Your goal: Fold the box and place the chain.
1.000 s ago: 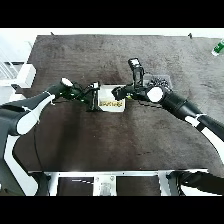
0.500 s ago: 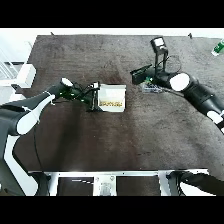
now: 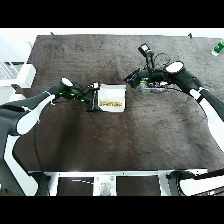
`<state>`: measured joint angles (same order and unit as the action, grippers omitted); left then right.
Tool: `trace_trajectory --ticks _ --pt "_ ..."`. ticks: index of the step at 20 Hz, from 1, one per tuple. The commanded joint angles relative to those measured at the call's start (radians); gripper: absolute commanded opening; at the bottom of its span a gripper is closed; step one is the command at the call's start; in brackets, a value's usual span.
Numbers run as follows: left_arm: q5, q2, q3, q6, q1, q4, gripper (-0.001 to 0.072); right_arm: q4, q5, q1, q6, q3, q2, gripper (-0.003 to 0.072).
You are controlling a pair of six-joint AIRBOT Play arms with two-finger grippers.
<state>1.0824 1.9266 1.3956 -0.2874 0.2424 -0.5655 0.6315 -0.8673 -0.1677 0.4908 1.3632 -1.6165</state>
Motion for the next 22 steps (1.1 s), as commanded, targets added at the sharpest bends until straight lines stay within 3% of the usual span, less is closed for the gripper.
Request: trace_trajectory --ticks 1,2,4,7,14,22 --pt "0.0 0.0 0.0 0.0 0.0 0.0 0.0482 -0.021 -0.128 -0.021 -0.089 0.026 -0.046 0.0314" --pt "0.0 0.0 0.0 0.0 0.0 0.0 0.0483 -0.021 -0.146 -0.027 -0.1 0.026 -0.046 0.0316" --pt "0.0 0.0 0.0 0.0 0.0 0.0 0.0482 -0.021 -0.182 -0.039 -0.103 0.03 -0.046 0.0389" --pt "0.0 0.0 0.0 0.0 0.0 0.0 0.0482 -0.011 -0.243 -0.056 -0.104 0.04 -0.046 0.0388" --pt "0.0 0.0 0.0 0.0 0.0 0.0 0.0482 0.14 -0.241 -0.129 -0.107 0.04 -0.046 0.0408" --pt "0.0 0.0 0.0 0.0 0.0 0.0 0.0482 0.148 -0.253 -0.135 -0.111 0.039 -0.046 0.0438"
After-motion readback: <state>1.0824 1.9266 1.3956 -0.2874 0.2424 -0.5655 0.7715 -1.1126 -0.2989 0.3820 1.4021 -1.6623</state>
